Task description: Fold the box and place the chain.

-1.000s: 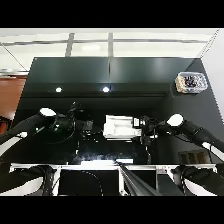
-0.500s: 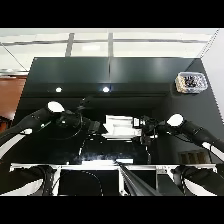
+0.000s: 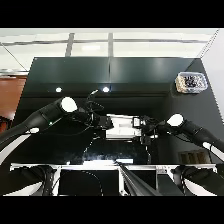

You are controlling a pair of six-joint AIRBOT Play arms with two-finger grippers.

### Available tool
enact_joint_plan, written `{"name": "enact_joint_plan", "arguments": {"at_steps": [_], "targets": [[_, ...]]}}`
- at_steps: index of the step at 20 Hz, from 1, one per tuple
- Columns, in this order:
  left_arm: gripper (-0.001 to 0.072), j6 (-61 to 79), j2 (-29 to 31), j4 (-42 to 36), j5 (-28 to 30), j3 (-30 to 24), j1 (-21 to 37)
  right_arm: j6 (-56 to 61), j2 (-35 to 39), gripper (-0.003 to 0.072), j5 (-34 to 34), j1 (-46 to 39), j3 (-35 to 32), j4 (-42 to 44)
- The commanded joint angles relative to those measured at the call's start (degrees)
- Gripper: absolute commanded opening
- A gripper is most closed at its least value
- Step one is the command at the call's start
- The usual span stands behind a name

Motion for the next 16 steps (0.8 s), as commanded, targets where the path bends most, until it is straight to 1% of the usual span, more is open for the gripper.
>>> {"name": "enact_joint_plan", "arguments": {"at_steps": [1,2,9,11,16], "targets": [[0.0432,-5.95,-0.09,3.10,0.57,0.90,-2.29,0.02,-0.04,0.0428,0.02,0.02,-0.04,0.11],[0.0401,-7.30,-0.11,4.68,0.63,0.90,-2.99,0.02,-0.04,0.0428,0.02,0.02,-0.04,0.11],[0.0401,-22.71,-0.11,20.15,4.59,0.90,-7.74,0.02,-0.04,0.0428,0.02,0.02,-0.04,0.11],[0.0401,-23.56,-0.11,21.49,4.66,0.90,-8.09,0.02,-0.04,0.0428,0.02,0.02,-0.04,0.11],[0.0401,-23.58,-0.11,21.49,4.55,0.90,-8.00,0.04,-0.04,0.0427,0.02,0.02,-0.04,0.11]]}}
